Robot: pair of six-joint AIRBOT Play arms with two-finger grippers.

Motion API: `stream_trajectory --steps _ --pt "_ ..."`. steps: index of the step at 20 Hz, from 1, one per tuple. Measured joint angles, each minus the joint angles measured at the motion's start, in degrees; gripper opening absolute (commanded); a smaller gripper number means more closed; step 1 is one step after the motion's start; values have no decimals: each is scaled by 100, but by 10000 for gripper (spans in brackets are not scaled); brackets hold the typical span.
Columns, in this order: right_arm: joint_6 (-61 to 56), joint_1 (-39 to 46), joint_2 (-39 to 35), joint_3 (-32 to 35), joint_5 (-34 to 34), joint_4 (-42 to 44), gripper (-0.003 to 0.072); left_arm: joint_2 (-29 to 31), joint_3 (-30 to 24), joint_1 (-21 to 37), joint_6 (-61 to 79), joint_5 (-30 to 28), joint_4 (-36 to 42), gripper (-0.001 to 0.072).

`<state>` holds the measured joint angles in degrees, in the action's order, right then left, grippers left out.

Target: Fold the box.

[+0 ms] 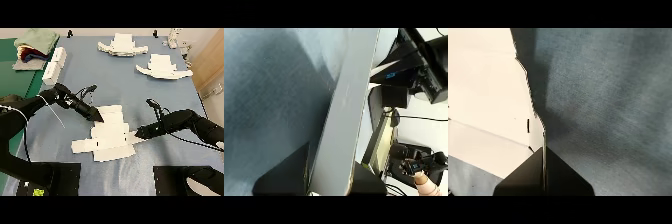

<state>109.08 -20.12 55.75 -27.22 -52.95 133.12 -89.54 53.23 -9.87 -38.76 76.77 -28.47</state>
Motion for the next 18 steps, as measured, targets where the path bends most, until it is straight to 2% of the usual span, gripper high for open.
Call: stream_trajectory --steps 6,7,8,12,13,14,15,18 --pt "0 0 0 0 0 -20 2 0 90 -55 22 203 -356 164" --pt "0 0 0 0 0 -22 2 0 94 -57 26 223 -393 106" --pt "0 0 0 0 0 -26 2 0 94 -61 31 232 -415 13" --pt "2 0 0 2 20 -33 8 0 101 -68 151 271 -433 13" --pt "2 0 2 2 31 -37 69 0 101 -74 181 269 -433 13" --pt "0 0 2 2 85 -37 271 0 101 -90 221 269 -428 13" --pt "0 2 0 2 111 -57 405 0 101 -103 258 264 -422 13" --pt "-2 0 2 -13 177 -341 406 0 105 -133 330 245 -387 12"
